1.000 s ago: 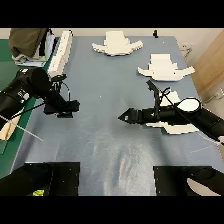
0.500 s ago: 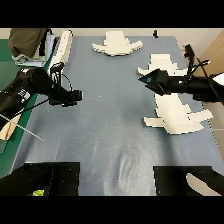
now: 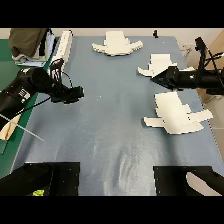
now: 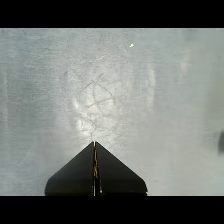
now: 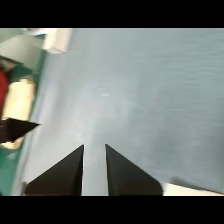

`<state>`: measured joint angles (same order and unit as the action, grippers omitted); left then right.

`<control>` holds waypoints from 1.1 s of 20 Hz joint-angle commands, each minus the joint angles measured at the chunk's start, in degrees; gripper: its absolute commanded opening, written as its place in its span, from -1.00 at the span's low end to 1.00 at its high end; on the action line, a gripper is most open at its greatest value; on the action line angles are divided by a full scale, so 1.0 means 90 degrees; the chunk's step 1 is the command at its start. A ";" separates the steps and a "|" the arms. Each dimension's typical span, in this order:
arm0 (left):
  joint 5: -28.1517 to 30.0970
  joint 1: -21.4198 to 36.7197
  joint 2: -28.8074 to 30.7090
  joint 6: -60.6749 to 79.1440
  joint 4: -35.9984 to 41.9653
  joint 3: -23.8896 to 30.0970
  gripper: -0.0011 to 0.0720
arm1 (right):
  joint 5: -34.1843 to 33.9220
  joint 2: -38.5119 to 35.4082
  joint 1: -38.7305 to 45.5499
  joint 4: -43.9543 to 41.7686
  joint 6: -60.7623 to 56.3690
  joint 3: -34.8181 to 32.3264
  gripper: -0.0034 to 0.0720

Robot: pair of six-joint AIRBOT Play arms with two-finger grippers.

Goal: Fold the box.

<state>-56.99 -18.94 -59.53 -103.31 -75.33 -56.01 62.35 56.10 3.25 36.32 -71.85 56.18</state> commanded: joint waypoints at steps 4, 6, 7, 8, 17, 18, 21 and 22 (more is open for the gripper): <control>0.0170 0.0000 -0.0002 0.0002 0.0267 0.0000 -0.93 | 0.0668 0.0066 0.1246 0.6008 -0.1851 0.0845 -0.30; 0.0172 0.0000 -0.0002 0.0002 0.0313 0.0000 -0.92 | 0.1149 0.0393 0.2171 0.6591 -0.1508 0.0857 -0.11; 0.0192 0.0000 -0.0002 0.0005 0.0359 0.0000 -0.92 | 0.1042 0.0692 0.2664 0.6494 -0.1384 0.0865 0.08; 0.0228 0.0000 -0.0002 0.0002 0.0398 0.0000 -0.92 | 0.0797 0.0988 0.3138 0.6181 -0.1343 0.0894 0.22; 0.0452 0.0000 -0.0015 0.0369 0.1729 -0.0007 0.62 | 0.2103 0.4073 0.4444 0.4872 0.0287 0.2854 0.27; 0.0447 0.0000 -0.0015 0.0393 0.1775 -0.0007 0.62 | 0.2208 0.4286 0.4444 0.4707 0.0529 0.2907 0.27; 0.0435 0.0000 -0.0015 0.0435 0.1802 -0.0007 0.62 | 0.2470 0.4813 0.4447 0.4267 0.0974 0.3028 0.26; 0.0435 0.0000 -0.0015 0.0432 0.1804 -0.0007 0.62 | 0.2584 0.4947 0.4447 0.4061 0.1122 0.3087 0.25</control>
<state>-53.08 -18.94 -59.64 -100.14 -60.29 -56.01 82.13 96.09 42.87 77.52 -66.70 82.13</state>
